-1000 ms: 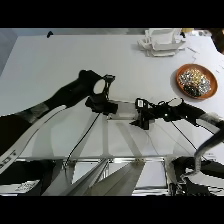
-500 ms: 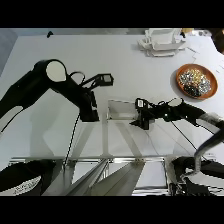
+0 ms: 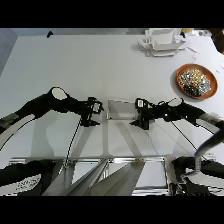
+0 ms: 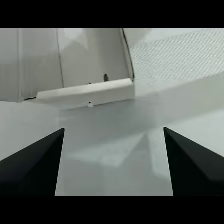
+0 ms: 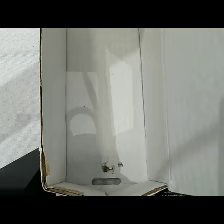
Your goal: Fold the box and place the chain.
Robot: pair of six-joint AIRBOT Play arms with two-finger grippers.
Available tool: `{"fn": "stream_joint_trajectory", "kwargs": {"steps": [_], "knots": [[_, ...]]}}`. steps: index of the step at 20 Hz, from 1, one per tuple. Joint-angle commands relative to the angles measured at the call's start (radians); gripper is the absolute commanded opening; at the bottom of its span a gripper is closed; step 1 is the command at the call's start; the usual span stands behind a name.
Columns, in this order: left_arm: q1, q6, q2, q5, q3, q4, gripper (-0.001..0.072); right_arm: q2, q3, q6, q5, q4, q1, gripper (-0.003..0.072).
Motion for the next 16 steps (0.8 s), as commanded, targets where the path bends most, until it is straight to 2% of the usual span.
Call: {"fn": "stream_joint_trajectory", "kwargs": {"steps": [1, 9, 16], "knots": [[0.002, 0.191, -0.077, 0.054, -0.019, -0.15, 0.0713, 0.0, 0.0, 0.0, 0.0, 0.0, 0.0, 0.0436], [-0.019, 0.264, -0.1, 0.065, -0.019, -0.271, 0.0713, 0.0, 0.0, 0.0, 0.0, 0.0, 0.0, 0.0436], [-0.042, 0.26, -0.1, 0.057, -0.019, -0.291, 0.0713, 0.0, 0.0, 0.0, 0.0, 0.0, 0.0, 0.0436]]}}
